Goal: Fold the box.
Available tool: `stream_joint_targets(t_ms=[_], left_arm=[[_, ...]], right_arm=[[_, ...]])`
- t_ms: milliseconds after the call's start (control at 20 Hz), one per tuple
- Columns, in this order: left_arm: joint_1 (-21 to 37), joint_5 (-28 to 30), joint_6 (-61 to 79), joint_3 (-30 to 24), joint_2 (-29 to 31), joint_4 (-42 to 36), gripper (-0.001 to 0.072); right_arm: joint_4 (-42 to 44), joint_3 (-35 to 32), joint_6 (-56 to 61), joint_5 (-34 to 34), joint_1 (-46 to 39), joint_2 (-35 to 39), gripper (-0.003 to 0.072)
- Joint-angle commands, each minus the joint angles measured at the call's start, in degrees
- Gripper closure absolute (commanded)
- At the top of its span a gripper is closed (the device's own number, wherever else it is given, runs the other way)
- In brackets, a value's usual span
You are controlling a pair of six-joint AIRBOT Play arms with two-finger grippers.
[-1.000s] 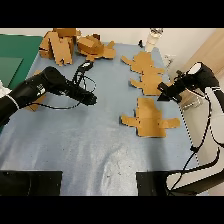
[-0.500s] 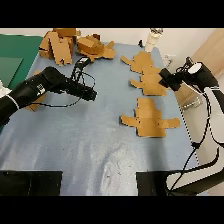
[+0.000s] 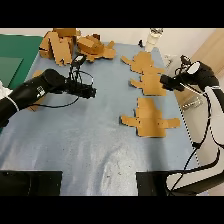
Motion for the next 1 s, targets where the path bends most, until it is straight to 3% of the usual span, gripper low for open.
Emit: stream_joint_targets(t_ms=[0, 200, 350, 400, 450, 500, 700, 750, 800, 950], left_arm=[[0.0, 3.4, -1.2, -5.9, 2.5, -0.2, 0.0695], [0.1, 7.8, -1.2, -19.3, 11.3, -3.0, 0.0695], [0.1, 4.1, -1.4, -24.9, 16.1, -4.4, 0.0695], [0.1, 1.4, -1.9, -25.3, 16.4, -4.4, 0.0695], [0.0, -0.5, -2.7, -25.4, 16.4, -4.4, 0.0694], [0.0, -1.6, -2.6, -25.4, 16.4, -4.4, 0.0694], [0.0, -2.1, -2.7, -25.3, 16.4, -4.6, 0.067], [0.0, -2.6, -2.8, -25.4, 16.4, -4.6, 0.0367], [0.0, -2.9, -4.2, -25.4, 16.4, -4.8, 0.013], [0.0, -4.2, -5.9, -25.4, 16.4, -4.8, 0.0116]], right_arm=[[-24.4, -2.7, -0.1, 11.3, -1.2, 5.3, 0.0685], [-24.3, -19.2, 0.4, 4.0, -6.9, 18.8, 0.0686], [-24.3, -30.3, 0.5, 1.2, -10.7, 26.0, 0.0684], [-24.0, -32.2, 0.5, 1.7, -11.8, 26.8, 0.0621], [-23.2, -33.0, 0.5, 2.3, -12.6, 26.6, 0.0362], [-22.0, -33.2, 0.5, 2.7, -13.4, 26.1, 0.0223], [-13.7, -33.2, -1.1, 1.2, -14.0, 22.1, 0.0223], [-10.6, -33.2, -2.8, 1.2, -14.0, 20.5, 0.0223], [-6.9, -33.2, -4.9, 1.1, -14.0, 19.0, 0.0223], [2.1, -33.2, -10.3, -1.4, -14.0, 16.7, 0.0223]])
